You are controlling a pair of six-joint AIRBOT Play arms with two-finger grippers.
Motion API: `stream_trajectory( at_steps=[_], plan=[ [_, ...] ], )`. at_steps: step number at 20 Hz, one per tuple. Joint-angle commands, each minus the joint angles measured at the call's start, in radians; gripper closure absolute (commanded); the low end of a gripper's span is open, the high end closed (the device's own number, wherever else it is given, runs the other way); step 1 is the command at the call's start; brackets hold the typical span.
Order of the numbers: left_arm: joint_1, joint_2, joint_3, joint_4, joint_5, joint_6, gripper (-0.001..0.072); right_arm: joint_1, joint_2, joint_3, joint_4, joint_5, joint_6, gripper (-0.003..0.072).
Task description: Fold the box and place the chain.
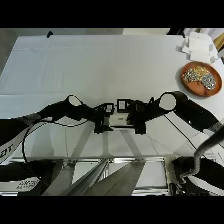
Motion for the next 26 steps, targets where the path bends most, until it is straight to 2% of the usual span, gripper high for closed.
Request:
stream_trajectory(
  at_steps=[1, 2, 5, 7, 13, 15, 16, 18, 19, 22, 26],
  plan=[
    [0.001, 0.001, 0.000, -0.003, 0.002, -0.003, 0.0394, 0.008, -0.001, -0.008, 0.003, 0.029, 0.000, 0.0518],
    [0.001, 0.001, 0.000, -0.003, 0.002, -0.003, 0.0394, 0.008, -0.001, -0.008, 0.003, 0.037, 0.000, 0.0480],
    [0.001, 0.001, 0.000, -0.003, 0.002, -0.004, 0.0394, 0.008, 0.000, -0.008, 0.003, 0.037, 0.000, 0.0463],
    [0.001, 0.001, 0.000, -0.003, 0.002, -0.004, 0.0394, 0.008, 0.005, -0.008, 0.003, 0.021, 0.000, 0.0385],
    [0.001, 0.001, 0.000, -0.003, 0.002, -0.004, 0.0394, 0.002, 0.106, -0.007, 0.018, -0.085, 0.000, 0.0386],
    [0.001, 0.001, 0.000, -0.003, 0.002, -0.004, 0.0394, -0.025, 0.158, -0.008, 0.051, -0.085, 0.008, 0.0392],
    [0.001, 0.001, 0.000, -0.003, 0.002, -0.004, 0.0394, -0.047, 0.182, -0.008, 0.072, -0.084, 0.047, 0.0407],
    [0.001, 0.001, 0.000, -0.003, 0.002, -0.004, 0.0394, -0.106, 0.205, -0.015, 0.150, -0.059, 0.105, 0.0642],
    [0.001, 0.001, 0.000, -0.003, 0.002, -0.004, 0.0394, -0.140, 0.206, -0.036, 0.240, -0.047, 0.093, 0.0674],
    [0.001, 0.001, 0.000, -0.003, 0.002, -0.004, 0.0394, -0.202, 0.205, -0.162, 0.536, -0.050, -0.047, 0.0675],
    [0.001, 0.001, 0.000, -0.003, 0.002, -0.003, 0.0394, -0.205, 0.204, -0.322, 0.692, -0.151, -0.154, 0.0676]
  ],
)
